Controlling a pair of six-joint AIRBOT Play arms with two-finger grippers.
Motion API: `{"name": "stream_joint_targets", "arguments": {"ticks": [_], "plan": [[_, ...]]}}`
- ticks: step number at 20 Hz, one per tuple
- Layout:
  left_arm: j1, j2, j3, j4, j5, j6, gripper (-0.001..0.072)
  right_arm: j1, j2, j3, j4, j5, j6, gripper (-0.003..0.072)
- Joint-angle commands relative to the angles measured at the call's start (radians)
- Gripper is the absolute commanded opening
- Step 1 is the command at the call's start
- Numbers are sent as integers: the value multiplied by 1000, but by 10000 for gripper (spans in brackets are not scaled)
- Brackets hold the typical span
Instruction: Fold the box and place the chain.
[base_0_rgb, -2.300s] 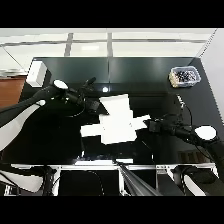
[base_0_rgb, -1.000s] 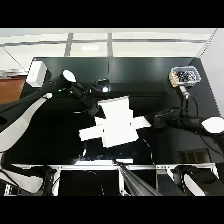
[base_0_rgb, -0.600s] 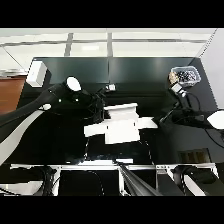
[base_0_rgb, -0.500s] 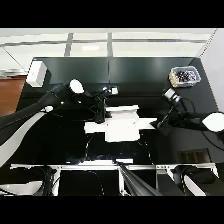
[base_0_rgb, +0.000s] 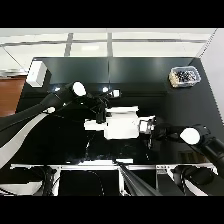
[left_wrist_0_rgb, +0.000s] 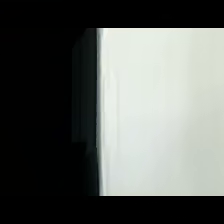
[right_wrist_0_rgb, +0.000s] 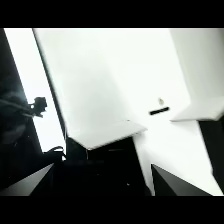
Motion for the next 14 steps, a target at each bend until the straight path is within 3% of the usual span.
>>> {"name": "stream_joint_targets", "arguments": {"ticks": [1,9,14], "plan": [[-1,0,0,3,-2,1,26,67,-56,-16,1,-90,-83,705],[-1,0,0,3,-3,1,26,118,-165,-12,63,-326,-83,705],[-1,0,0,3,-2,1,26,29,-163,130,50,-182,-84,705]]}}
